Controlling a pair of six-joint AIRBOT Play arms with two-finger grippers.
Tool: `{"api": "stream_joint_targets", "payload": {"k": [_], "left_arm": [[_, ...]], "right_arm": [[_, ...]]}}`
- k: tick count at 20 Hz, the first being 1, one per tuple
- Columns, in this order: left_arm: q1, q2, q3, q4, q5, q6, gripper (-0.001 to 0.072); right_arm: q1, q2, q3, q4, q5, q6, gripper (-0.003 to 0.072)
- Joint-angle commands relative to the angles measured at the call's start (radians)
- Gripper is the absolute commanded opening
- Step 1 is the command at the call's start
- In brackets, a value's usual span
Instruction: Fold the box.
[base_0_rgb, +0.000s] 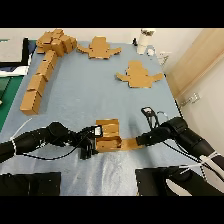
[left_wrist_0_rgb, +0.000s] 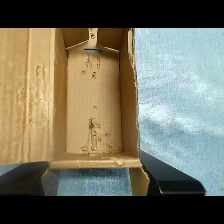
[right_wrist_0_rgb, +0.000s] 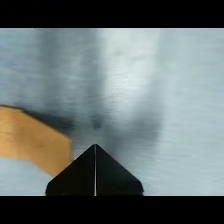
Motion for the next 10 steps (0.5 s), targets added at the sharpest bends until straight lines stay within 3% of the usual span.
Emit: {"api": "stream_joint_targets", "payload": {"k": [1,10], "left_arm": [[0.000,0.000,0.001,0.000,0.000,0.000,0.0526],[0.000,0.000,0.001,0.000,0.000,0.000,0.0526]], "right_arm": [[-0.026,-0.046,-0.036,0.258,0.072,-0.119,0.0002],[-0.024,-0.047,-0.035,0.404,0.055,-0.225,0.0002]]}}
